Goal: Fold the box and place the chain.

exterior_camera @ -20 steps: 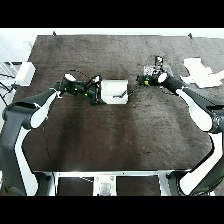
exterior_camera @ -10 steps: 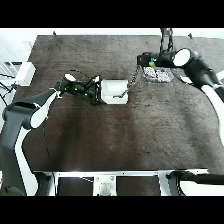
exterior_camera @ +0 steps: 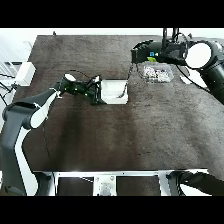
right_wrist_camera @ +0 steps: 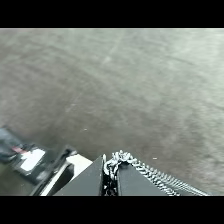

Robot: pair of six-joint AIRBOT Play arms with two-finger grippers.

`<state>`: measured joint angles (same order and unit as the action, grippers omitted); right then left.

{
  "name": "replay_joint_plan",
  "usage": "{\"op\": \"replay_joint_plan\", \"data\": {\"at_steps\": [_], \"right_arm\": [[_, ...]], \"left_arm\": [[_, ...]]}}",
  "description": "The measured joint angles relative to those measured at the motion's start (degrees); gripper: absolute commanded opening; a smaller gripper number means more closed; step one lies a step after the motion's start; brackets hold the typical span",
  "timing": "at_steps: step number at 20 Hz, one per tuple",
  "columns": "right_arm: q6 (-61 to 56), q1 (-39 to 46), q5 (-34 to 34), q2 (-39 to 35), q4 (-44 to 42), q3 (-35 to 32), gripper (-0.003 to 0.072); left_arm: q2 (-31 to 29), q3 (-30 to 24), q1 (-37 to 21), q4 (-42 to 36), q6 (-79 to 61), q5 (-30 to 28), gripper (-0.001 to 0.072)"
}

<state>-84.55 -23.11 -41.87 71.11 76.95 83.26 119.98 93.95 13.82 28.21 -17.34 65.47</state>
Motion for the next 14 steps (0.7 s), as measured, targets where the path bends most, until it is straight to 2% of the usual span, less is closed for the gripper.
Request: {"op": "replay_joint_plan", "data": {"at_steps": [7, 14], "right_arm": [[-2.84, -3.98, -0.09, -0.44, 0.61, -3.96, 0.0006], [-6.56, -7.52, 4.76, 1.97, 0.63, -8.87, 0.0007]], "left_arm": [[0.00, 0.00, 0.00, 0.02, 0.00, 0.00, 0.0536], [0.00, 0.00, 0.00, 0.00, 0.00, 0.02, 0.0536]]}}
